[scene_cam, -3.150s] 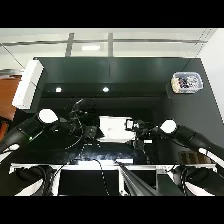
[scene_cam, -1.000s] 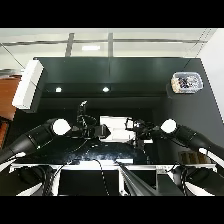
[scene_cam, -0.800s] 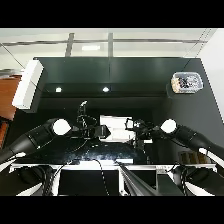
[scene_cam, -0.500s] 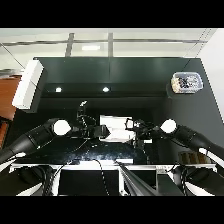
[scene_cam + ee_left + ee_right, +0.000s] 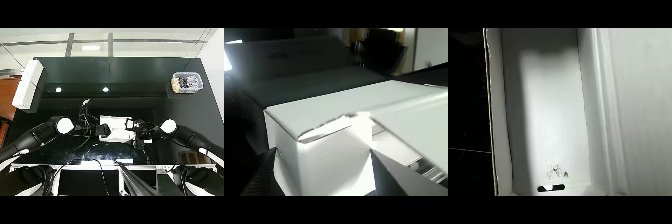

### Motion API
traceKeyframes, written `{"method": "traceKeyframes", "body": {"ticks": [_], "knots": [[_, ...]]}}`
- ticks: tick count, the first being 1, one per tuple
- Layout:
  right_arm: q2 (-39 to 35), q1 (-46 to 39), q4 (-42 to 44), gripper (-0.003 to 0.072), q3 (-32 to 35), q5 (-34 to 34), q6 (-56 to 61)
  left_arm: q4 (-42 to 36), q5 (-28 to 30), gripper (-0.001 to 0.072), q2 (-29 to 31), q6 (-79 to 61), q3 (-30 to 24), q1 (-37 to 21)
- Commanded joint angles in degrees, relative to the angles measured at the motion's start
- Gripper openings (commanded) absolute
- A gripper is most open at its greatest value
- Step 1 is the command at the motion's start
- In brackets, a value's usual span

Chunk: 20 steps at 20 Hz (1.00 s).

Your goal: Fold the box and place the chain.

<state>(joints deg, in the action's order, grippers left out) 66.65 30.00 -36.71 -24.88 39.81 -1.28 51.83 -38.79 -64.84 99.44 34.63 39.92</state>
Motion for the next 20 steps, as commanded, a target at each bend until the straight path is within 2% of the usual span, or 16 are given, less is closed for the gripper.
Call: {"method": "traceKeyframes", "body": {"ticks": [1, 6, 20], "knots": [[0.0, 0.0, 0.0, 0.0391, 0.0, 0.0, 0.0, 1.6, -1.7, 0.0673, -1.4, 0.9, 1.3, 0.2], [0.0, 0.0, 0.0, 0.0391, 0.0, 0.0, 0.0, 10.1, -5.2, 0.0673, -1.4, 6.1, 3.2, 0.1], [0.0, 0.0, 0.0, 0.0391, 0.0, 0.0, 0.0, 13.2, -5.5, 0.0672, -1.9, 9.6, 4.2, 1.6]]}}
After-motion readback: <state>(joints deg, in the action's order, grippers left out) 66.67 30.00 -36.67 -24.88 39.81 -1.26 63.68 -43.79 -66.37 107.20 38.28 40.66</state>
